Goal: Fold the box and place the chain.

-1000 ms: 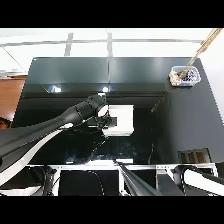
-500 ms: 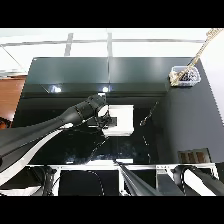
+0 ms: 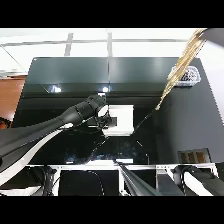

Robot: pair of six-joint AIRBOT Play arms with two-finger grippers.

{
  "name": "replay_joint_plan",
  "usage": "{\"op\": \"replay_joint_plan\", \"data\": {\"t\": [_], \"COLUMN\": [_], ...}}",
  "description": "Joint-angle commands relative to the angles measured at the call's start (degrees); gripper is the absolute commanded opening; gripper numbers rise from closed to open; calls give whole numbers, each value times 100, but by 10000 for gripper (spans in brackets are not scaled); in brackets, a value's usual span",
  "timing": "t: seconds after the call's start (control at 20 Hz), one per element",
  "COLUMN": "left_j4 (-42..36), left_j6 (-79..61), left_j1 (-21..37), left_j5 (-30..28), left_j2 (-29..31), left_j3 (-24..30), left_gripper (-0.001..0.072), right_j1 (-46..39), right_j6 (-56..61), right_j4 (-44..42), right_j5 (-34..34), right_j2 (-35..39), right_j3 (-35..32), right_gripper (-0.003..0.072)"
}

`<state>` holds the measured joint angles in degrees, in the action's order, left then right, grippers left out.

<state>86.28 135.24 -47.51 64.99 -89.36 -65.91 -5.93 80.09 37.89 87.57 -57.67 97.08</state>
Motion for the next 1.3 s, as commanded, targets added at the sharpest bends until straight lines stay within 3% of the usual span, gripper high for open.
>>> {"op": "replay_joint_plan", "data": {"t": [0.0,0.25,0.6,0.85,1.25], "left_j4": [2,4,4,4,4], "left_j6": [0,-2,-2,-2,-2], "left_j1": [2,2,2,2,2], "left_j5": [2,0,-2,0,0], "left_j2": [-2,-2,-2,-2,-2], "left_j3": [-4,-4,-4,-4,-4], "left_gripper": [29,29,29,29,29], "right_j1": [584,1515,2260,2328,2817], "right_j6": [-31,-114,-129,68,72], "right_j4": [7,4,24,-61,-170], "right_j5": [269,81,-964,-2516,-3141], "right_j2": [9,9,9,-4,-122], "right_j3": [-522,-1561,-2992,-4100,-4819], "right_gripper": [14,14,15,15,16]}}
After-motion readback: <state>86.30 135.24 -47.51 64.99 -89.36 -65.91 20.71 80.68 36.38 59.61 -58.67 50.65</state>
